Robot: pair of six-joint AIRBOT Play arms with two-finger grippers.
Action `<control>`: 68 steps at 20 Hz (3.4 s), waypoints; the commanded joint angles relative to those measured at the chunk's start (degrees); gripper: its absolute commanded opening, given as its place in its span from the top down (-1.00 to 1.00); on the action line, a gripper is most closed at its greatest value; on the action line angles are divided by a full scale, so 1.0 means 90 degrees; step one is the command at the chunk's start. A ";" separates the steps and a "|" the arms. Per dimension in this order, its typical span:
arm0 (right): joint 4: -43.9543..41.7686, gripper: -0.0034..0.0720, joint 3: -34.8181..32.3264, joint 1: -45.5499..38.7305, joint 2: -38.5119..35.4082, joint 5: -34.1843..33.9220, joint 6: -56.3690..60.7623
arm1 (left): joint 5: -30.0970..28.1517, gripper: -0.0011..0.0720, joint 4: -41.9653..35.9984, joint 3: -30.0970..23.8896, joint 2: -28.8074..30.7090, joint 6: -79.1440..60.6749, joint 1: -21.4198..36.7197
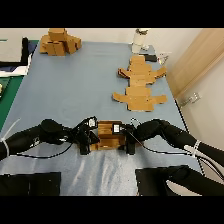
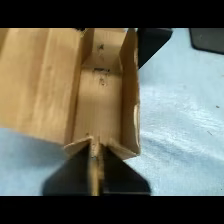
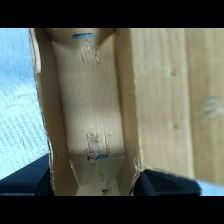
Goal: Fold the box.
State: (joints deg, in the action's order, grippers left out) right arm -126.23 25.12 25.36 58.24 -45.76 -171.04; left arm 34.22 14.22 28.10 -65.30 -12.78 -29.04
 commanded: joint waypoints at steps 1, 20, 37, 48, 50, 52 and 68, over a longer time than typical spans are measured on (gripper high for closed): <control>0.0000 -0.51 0.0002 0.0000 0.0002 0.0000 0.0000 | -0.0129 0.94 0.1552 0.0005 0.0716 0.1916 0.0202; 0.0000 -0.51 0.0002 0.0000 0.0002 0.0000 0.0000 | 0.0695 0.95 0.2696 -0.0391 0.0624 1.0083 0.0440; 0.0000 -0.51 0.0002 0.0000 0.0002 0.0000 0.0000 | 0.0517 -0.13 0.2220 0.0219 0.0809 0.9697 0.0221; 0.0000 -0.51 0.0002 0.0000 0.0002 0.0002 0.0000 | 0.0284 -0.21 0.1348 0.0219 0.0627 0.9454 0.0204; 0.0000 -0.51 0.0005 0.0000 0.0002 0.0002 0.0000 | 0.0425 -0.21 0.1362 0.0250 0.0627 0.9114 0.0170; 0.0000 -0.51 0.0002 0.0000 0.0002 0.0000 0.0000 | 0.0427 -0.21 0.1464 0.0328 0.0627 0.9054 0.0012; 0.0000 -0.51 0.0005 0.0000 0.0002 0.0002 0.0000 | 0.0782 -0.12 0.4580 0.1440 -0.0204 1.2577 -0.1030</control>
State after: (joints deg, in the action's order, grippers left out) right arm -126.21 25.12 25.36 58.24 -45.76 -171.09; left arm 40.05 44.58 38.46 -65.87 88.47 -35.90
